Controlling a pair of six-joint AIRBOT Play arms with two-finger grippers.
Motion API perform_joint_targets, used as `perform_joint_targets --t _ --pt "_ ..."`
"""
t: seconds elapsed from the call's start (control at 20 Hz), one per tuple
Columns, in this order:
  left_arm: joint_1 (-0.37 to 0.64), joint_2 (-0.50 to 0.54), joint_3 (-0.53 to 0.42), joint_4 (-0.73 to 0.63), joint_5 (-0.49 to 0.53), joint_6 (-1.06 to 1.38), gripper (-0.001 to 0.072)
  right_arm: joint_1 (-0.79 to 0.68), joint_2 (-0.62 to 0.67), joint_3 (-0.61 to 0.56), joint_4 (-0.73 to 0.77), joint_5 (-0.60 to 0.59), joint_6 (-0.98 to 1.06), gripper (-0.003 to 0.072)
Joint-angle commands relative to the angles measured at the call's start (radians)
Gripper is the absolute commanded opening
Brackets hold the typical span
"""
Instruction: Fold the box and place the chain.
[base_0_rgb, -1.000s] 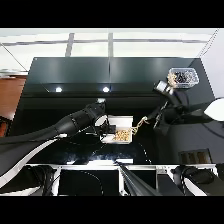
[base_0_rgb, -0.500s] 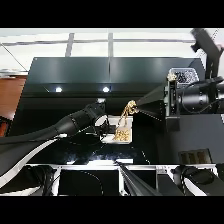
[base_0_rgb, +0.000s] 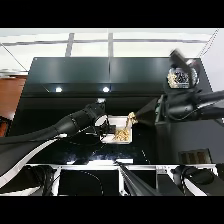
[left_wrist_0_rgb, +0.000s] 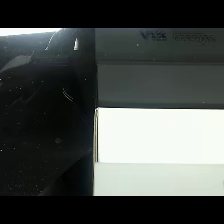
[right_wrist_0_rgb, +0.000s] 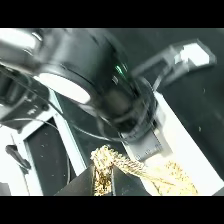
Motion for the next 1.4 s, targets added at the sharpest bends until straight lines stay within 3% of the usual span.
perform_joint_targets --t 0.0,0.1,0.3,0.35,0.4,0.6,0.75,0.8,0.85,0.9,1.1,1.35 --pt "0.000 -0.001 0.001 0.001 0.002 0.000 0.0030 0.055 -0.001 -0.147 -0.066 -0.169 0.020 0.0014" --pt "0.001 -0.003 0.001 0.001 0.003 0.000 0.0030 0.063 -0.006 -0.230 -0.084 -0.267 0.021 0.0015" --pt "0.000 -0.017 0.001 0.000 0.003 0.000 0.0030 0.063 -0.041 -0.279 -0.084 -0.275 0.025 0.0036" --pt "0.001 -0.020 0.001 0.000 0.001 0.000 0.0030 0.063 -0.041 -0.279 -0.079 -0.279 0.043 0.0294" --pt "0.001 -0.020 0.001 0.000 -0.009 0.000 0.0030 0.063 -0.041 -0.278 -0.079 -0.282 0.050 0.0488" --pt "0.003 -0.020 0.009 -0.031 -0.005 -0.001 0.0030 -0.023 -0.028 -0.216 -0.098 -0.174 0.051 0.0497" --pt "0.018 -0.020 0.020 -0.092 0.021 0.000 0.0046 -0.158 0.002 -0.152 -0.104 0.069 0.050 0.0498" --pt "0.019 -0.019 0.022 -0.093 0.021 -0.001 0.0216 -0.195 0.011 -0.149 -0.103 0.136 0.050 0.0497" --pt "0.019 -0.019 0.025 -0.093 0.021 -0.002 0.0453 -0.224 0.021 -0.149 -0.105 0.179 0.050 0.0497" --pt "0.022 -0.018 0.033 -0.090 0.013 -0.003 0.0565 -0.250 0.032 -0.149 -0.105 0.199 0.050 0.0497" --pt "0.033 0.033 0.096 -0.046 -0.035 0.131 0.0565 -0.318 0.059 -0.149 -0.104 0.201 0.052 0.0497" --pt "0.053 0.233 0.066 0.121 -0.209 0.480 0.0565 -0.333 0.059 -0.149 -0.105 0.195 0.054 0.0497"
